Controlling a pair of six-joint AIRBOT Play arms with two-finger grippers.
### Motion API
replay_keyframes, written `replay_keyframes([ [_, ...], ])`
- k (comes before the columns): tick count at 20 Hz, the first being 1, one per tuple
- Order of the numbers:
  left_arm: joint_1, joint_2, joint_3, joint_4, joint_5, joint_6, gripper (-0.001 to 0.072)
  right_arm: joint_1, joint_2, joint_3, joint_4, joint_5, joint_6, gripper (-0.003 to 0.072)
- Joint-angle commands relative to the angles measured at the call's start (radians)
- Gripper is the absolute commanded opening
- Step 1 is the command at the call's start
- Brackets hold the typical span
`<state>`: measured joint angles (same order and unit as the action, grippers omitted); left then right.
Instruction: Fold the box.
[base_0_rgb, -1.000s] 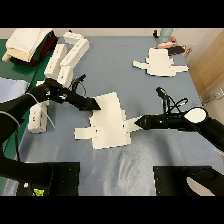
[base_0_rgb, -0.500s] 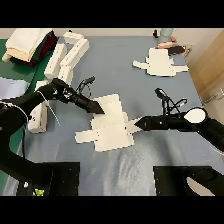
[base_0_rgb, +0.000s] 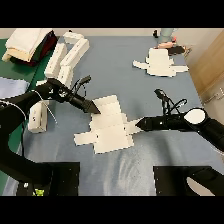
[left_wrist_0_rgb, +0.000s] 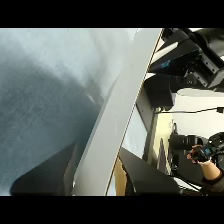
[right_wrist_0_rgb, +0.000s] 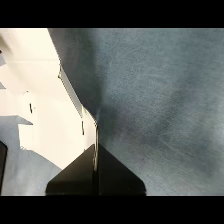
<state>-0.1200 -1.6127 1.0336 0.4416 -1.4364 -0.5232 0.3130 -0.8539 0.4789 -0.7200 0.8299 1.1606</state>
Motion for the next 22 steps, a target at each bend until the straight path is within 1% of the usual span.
replay_keyframes([
  [1, 0.001, -0.001, 0.0, 0.0, -0.017, 0.008, 0.0332, 0.001, -0.001, 0.0, -0.01, -0.001, 0.002, 0.0002],
  [3, 0.001, -0.001, 0.0, 0.001, -0.034, 0.016, 0.0204, 0.001, -0.001, 0.0, -0.01, -0.001, 0.002, 0.0002],
  [6, -0.008, -0.001, 0.0, 0.0, -0.054, 0.015, 0.0201, 0.001, -0.001, 0.0, -0.018, -0.001, 0.002, 0.0002],
  [7, -0.012, -0.001, 0.0, 0.003, -0.056, 0.022, 0.0098, 0.001, -0.001, 0.0, -0.022, -0.001, 0.002, 0.0002],
  [8, -0.018, -0.001, 0.0, 0.005, -0.058, 0.047, 0.0017, 0.001, -0.001, 0.0, -0.026, -0.003, 0.002, 0.0003],
  [9, -0.023, -0.001, 0.0, 0.006, -0.058, 0.058, 0.0016, 0.001, -0.001, 0.0, -0.027, -0.008, 0.002, 0.0008],
  [10, -0.024, -0.001, 0.0, 0.004, -0.057, 0.06, 0.0017, 0.001, -0.001, 0.0, -0.027, -0.016, 0.002, 0.0101],
  [11, -0.029, -0.001, 0.0, -0.009, -0.054, 0.058, 0.0017, 0.001, -0.001, 0.0, -0.028, -0.026, 0.002, 0.0168],
  [12, -0.031, -0.001, 0.0, -0.039, -0.054, 0.031, 0.0017, 0.0, -0.001, 0.0, -0.034, -0.039, 0.002, 0.0173],
  [13, -0.033, -0.001, 0.0, -0.069, -0.054, 0.006, 0.0017, 0.0, 0.0, 0.0, -0.048, -0.054, 0.002, 0.0198],
  [14, -0.035, -0.001, 0.004, -0.094, -0.047, 0.018, 0.0017, -0.001, 0.0, 0.003, -0.074, -0.064, 0.006, 0.0367],
  [15, -0.037, -0.001, 0.021, -0.097, -0.032, 0.051, 0.0016, -0.012, 0.0, 0.014, -0.122, -0.064, 0.043, 0.0418],
  [17, -0.043, 0.012, 0.05, -0.097, 0.005, 0.106, 0.0013, -0.053, 0.004, 0.056, -0.253, -0.058, 0.151, 0.0418],
  [19, -0.072, 0.065, 0.05, -0.076, 0.105, 0.184, 0.0012, -0.112, 0.016, 0.117, -0.39, -0.036, 0.267, 0.0418],
  [20, -0.099, 0.104, 0.046, -0.033, 0.165, 0.207, 0.0012, -0.148, 0.023, 0.158, -0.447, -0.012, 0.317, 0.0418],
  [22, -0.167, 0.172, 0.039, 0.065, 0.262, 0.232, 0.0012, -0.214, 0.032, 0.236, -0.499, 0.042, 0.364, 0.0418],
])
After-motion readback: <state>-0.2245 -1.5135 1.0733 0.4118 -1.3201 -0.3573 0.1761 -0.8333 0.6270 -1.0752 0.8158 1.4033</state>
